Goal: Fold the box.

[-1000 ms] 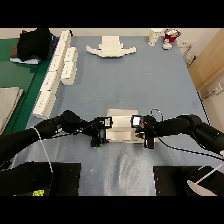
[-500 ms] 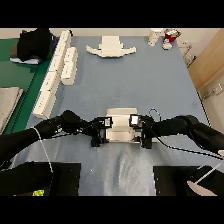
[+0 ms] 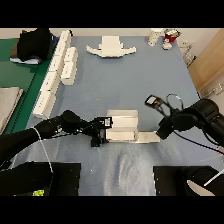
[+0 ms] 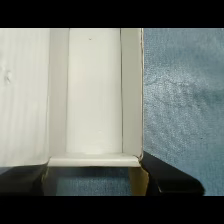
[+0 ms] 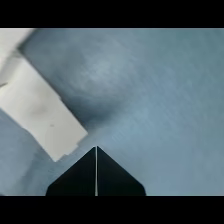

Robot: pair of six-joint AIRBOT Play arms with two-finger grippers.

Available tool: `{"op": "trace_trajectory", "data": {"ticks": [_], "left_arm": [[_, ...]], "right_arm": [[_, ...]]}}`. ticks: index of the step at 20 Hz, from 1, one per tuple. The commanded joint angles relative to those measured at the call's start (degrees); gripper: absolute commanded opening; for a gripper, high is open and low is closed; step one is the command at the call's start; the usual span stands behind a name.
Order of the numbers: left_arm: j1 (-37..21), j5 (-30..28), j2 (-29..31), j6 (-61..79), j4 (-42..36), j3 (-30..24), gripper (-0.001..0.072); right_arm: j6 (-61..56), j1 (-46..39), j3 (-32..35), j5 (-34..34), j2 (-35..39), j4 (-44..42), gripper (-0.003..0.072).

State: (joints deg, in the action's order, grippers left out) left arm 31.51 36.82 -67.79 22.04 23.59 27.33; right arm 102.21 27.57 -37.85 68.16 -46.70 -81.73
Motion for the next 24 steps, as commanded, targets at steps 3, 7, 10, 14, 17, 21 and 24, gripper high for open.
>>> {"op": "trace_trajectory", "data": {"ticks": [3,7,10,14,17,21,24], "left_arm": [[0.0,0.0,0.0,0.0,0.0,0.0,0.0520],[0.0,0.0,0.0,0.0,0.0,0.0,0.0520],[-0.1,0.0,0.0,0.0,0.0,0.0,0.0520],[0.0,0.0,0.0,0.0,0.0,0.0,0.0519],[0.0,0.0,0.0,0.0,0.0,0.0,0.0520],[0.0,0.0,0.0,0.0,0.0,0.0,0.0520],[-0.1,0.0,0.0,0.0,0.0,0.0,0.0520]], "right_arm": [[-23.6,-19.2,0.7,4.4,-2.6,-7.5,0.0003],[-13.5,-36.1,7.0,-0.1,-7.6,-33.2,0.0003],[-10.0,-38.5,11.0,-0.6,-10.0,-38.7,0.0003],[-5.4,-38.4,14.2,-1.3,-10.5,-47.6,0.0003],[-4.6,-35.0,14.5,-1.7,-10.5,-49.2,0.0003],[-4.7,-28.2,14.7,-5.2,-10.5,-51.1,0.0003],[-4.7,-25.0,14.3,-5.6,-10.4,-53.2,0.0003]]}}
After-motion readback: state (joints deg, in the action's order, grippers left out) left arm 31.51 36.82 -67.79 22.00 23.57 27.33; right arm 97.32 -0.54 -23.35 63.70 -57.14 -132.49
